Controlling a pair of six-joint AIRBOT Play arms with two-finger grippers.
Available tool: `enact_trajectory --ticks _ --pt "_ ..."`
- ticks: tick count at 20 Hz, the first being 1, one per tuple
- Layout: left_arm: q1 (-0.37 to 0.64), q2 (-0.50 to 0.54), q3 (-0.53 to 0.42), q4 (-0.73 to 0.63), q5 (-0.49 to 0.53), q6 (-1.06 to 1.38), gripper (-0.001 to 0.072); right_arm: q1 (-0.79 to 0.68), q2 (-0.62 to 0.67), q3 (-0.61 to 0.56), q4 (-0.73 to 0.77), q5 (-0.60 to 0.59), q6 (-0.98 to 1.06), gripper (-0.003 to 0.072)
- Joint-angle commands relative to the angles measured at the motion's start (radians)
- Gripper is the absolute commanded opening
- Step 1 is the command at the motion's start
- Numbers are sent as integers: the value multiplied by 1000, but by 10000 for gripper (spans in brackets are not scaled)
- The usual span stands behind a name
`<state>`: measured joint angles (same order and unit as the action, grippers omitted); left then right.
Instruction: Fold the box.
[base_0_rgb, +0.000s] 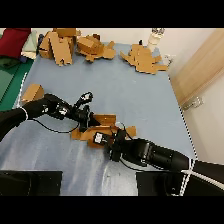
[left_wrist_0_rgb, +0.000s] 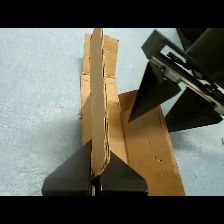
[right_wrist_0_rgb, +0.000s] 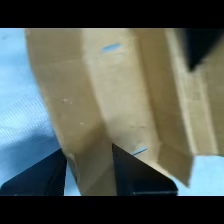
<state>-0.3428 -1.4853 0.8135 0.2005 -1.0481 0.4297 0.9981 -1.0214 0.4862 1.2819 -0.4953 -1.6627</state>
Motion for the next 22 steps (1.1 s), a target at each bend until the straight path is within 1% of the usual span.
enact_trajectory --ticks 1,3,5,7,10,12,14,18,22 --pt "-1 0 0 0 -1 0 12 -92 7 -32 0 114 1 426" --pt "0 0 0 0 -1 0 12 -127 24 -33 3 121 -47 427" --pt "0 0 0 0 -1 0 12 -128 57 -33 58 153 -146 427" --pt "0 0 0 0 -1 0 12 -134 90 -35 190 156 -275 427" --pt "0 0 0 1 -1 0 12 -173 126 -52 417 115 -462 426" --pt "0 0 0 1 -1 0 12 -210 147 -71 547 90 -585 426" --pt "0 0 0 0 -1 0 12 -250 167 -90 647 87 -670 427" --pt "0 0 0 0 -2 0 12 -313 168 -97 734 98 -782 426" --pt "-1 0 0 1 -2 0 12 -319 169 -93 738 94 -791 427"
